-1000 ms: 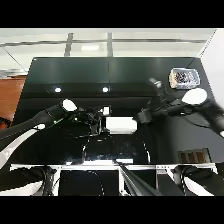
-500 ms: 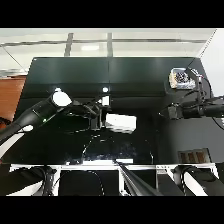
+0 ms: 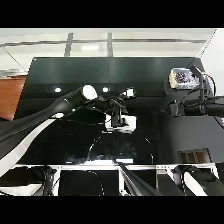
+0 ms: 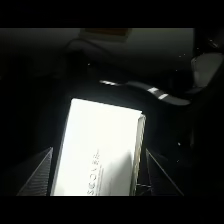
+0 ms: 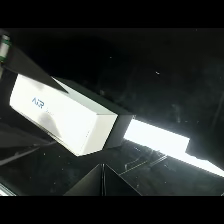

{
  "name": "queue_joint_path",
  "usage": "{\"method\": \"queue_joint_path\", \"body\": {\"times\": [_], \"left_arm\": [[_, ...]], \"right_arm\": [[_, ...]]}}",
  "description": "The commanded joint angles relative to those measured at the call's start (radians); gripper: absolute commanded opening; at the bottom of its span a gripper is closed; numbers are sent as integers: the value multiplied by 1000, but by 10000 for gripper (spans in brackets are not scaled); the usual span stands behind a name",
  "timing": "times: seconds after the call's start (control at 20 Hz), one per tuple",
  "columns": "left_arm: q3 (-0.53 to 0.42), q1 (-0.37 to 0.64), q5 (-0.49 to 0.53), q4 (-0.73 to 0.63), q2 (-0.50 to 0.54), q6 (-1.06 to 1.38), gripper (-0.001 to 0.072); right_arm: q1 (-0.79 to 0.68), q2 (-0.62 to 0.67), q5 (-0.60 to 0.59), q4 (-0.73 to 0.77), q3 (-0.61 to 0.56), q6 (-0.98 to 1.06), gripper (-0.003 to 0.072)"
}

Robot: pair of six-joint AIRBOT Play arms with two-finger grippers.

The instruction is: Fold the box and place the chain.

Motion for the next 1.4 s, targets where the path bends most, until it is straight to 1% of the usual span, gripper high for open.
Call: {"method": "queue_joint_path", "body": {"times": [0.0, 0.25, 0.45, 0.65, 0.7, 0.8, 0.9, 1.0, 1.05, 1.1, 1.15, 1.2, 1.25, 1.35], "left_arm": [[36, -11, -26, 18, -37, -40, 711], [36, -11, -63, 111, -37, -67, 711], [37, -11, -89, 117, -37, -66, 711], [41, -14, -137, 185, -37, -68, 711], [47, -19, -147, 217, -37, -88, 711], [64, -39, -148, 331, -37, -159, 710], [68, -74, -124, 455, -39, -274, 710], [71, -116, -87, 532, -56, -380, 708], [77, -135, -87, 558, -66, -412, 703], [89, -150, -88, 587, -73, -469, 654], [103, -156, -97, 609, -73, -519, 517], [133, -154, -127, 641, -73, -579, 321], [165, -142, -166, 668, -72, -614, 288], [243, -84, -266, 723, -68, -653, 288]], "right_arm": [[-1, 1, -4, -3, -1, -24, 14], [-1, 0, -5, -3, -1, -54, 14], [-1, 0, -5, -3, -1, -55, 14], [-1, 0, -6, -3, -1, -54, 14], [-1, 0, -9, -3, -1, -54, 14], [-1, 0, -21, -3, -1, -54, 14], [-1, 0, -30, -3, -1, -54, 14], [-1, 0, -32, -2, -1, -54, 14], [-1, 0, -32, -2, -1, -53, 14], [-1, 0, -31, -2, -1, -53, 14], [-1, 0, -31, -2, -1, -53, 14], [-1, 0, -31, -2, -1, -53, 14], [-1, 0, -31, -2, -1, -53, 14], [-1, 0, -31, -2, -1, -50, 14]]}}
